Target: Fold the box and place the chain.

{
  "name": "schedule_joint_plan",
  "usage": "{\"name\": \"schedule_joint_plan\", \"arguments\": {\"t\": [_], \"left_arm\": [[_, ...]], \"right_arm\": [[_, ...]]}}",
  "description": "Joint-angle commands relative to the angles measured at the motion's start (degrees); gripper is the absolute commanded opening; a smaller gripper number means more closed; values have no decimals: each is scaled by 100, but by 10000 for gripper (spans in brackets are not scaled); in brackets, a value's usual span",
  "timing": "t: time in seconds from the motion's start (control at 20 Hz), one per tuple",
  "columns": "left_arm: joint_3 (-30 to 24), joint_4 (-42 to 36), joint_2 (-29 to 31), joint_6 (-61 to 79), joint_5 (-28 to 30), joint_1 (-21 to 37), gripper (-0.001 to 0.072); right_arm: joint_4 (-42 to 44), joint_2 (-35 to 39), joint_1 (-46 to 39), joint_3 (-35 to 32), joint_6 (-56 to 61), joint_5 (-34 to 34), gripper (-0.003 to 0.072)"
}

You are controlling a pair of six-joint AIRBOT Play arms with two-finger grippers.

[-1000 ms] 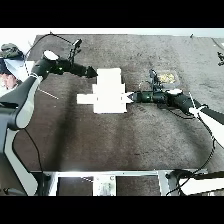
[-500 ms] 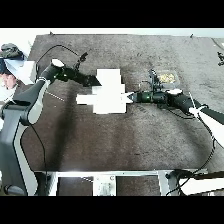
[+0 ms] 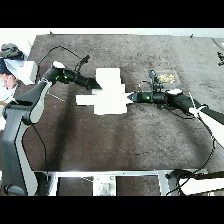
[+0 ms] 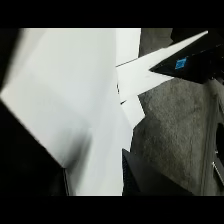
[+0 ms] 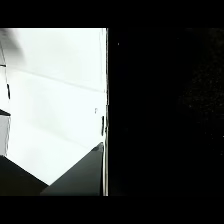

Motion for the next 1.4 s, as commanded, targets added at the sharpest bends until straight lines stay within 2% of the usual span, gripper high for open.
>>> {"name": "schedule_joint_plan", "arguments": {"t": [0.0, 0.05, 0.1, 0.15, 0.2, 0.25, 0.3, 0.35, 0.4, 0.5, 0.7, 0.85, 1.05, 1.25, 1.35], "left_arm": [[7, -50, -4, 118, -181, -2, 202], [7, -48, -4, 118, -181, -2, 190], [7, -48, -4, 120, -177, -2, 70], [7, -46, -4, 131, -175, -2, 59], [7, -42, -4, 208, -136, -2, 13], [9, -42, -2, 323, -144, -2, 13], [7, -39, -2, 439, -181, -2, 13], [7, -42, -2, 560, -223, -2, 13], [7, -44, -2, 715, -295, -2, 12], [7, -44, -2, 1001, -496, -2, 12], [9, -44, -2, 2190, -431, -2, 11], [2, -44, 68, 3340, -741, -2, 7], [-94, -68, 345, 4597, -577, -2, 6], [-1115, -177, 750, 5689, 267, -2, 5], [-1639, -474, 822, 6546, 503, -2, 5]], "right_arm": [[-4, 0, 0, -2, 0, -9, 16], [-7, 0, 0, -2, 0, -7, 16], [-46, 0, 0, -2, 2, -7, 16], [-79, 0, 0, -2, 0, -4, 15], [-114, 0, 0, -2, 0, -7, 16], [-153, 0, -2, -2, 0, -11, 16], [-151, 4, -22, -2, 0, -7, 86], [-153, 24, -90, -2, 2, 35, 371], [-149, 66, -208, -2, 2, 111, 511], [-149, 264, -575, -2, 2, 363, 510], [-175, 601, -1255, -2, 310, 761, 509], [-219, 612, -1377, -2, 308, 1049, 509], [-302, 612, -1331, -2, 302, 977, 510], [-422, 610, -1217, -2, 280, 870, 509], [-474, 610, -1200, -2, 282, 874, 510]]}}
